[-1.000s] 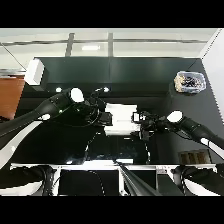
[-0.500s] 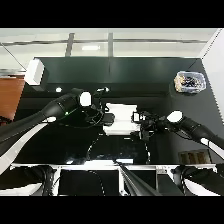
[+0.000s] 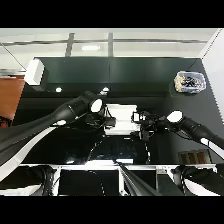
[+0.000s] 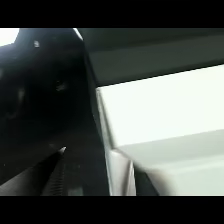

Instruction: Fold the box and place the chain.

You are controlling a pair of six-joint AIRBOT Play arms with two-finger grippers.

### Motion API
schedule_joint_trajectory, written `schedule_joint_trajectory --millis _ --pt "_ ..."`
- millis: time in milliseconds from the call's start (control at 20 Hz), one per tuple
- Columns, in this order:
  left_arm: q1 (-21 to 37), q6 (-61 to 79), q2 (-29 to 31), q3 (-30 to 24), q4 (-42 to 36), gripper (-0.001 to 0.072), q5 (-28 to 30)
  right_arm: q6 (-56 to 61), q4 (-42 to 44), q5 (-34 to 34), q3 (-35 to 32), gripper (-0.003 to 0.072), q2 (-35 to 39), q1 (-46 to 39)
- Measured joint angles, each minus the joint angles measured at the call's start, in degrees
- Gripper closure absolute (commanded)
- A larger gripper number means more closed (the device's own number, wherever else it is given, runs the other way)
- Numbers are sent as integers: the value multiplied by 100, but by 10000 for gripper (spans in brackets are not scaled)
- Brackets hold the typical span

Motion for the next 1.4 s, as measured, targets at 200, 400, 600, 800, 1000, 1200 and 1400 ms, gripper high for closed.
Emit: schedule_joint_trajectory --millis 200,400,600,800,1000,1200,1400 --pt "-208 -236 -269 385 236 231 -13 0 0 0 2 206 0 0" --pt "-358 -400 -483 599 457 355 -254 0 0 0 2 206 0 0" --pt "-424 -667 -551 664 664 357 -363 0 0 0 0 206 0 0" --pt "-442 -879 -566 675 697 560 -431 0 0 0 0 206 0 0" --pt "-452 -1062 -570 684 730 685 -439 9 -4 17 0 206 0 0" --pt "-466 -1117 -570 684 726 509 -455 0 -7 11 0 206 0 0" --pt "-472 -1123 -575 691 688 327 -505 -2 2 -7 0 206 0 0"
